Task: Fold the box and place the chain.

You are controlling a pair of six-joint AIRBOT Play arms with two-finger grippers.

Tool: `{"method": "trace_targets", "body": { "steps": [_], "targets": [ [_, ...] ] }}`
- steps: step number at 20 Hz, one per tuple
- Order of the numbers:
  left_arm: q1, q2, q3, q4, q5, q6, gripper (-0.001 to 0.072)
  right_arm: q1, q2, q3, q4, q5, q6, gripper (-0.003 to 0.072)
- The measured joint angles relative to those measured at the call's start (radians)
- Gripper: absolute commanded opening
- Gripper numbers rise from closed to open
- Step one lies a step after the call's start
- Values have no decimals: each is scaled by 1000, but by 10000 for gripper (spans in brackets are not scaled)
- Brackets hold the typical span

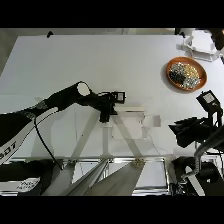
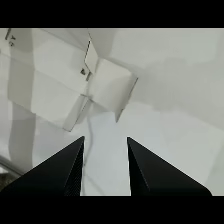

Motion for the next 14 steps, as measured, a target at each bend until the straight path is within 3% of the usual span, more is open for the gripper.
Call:
{"method": "trace_targets", "body": {
  "steps": [14],
  "targets": [
    [-1, -18, 5, 84, -25, -93, 4, 0, 0, 0, 0, 0, 0, 302]
  ]
}}
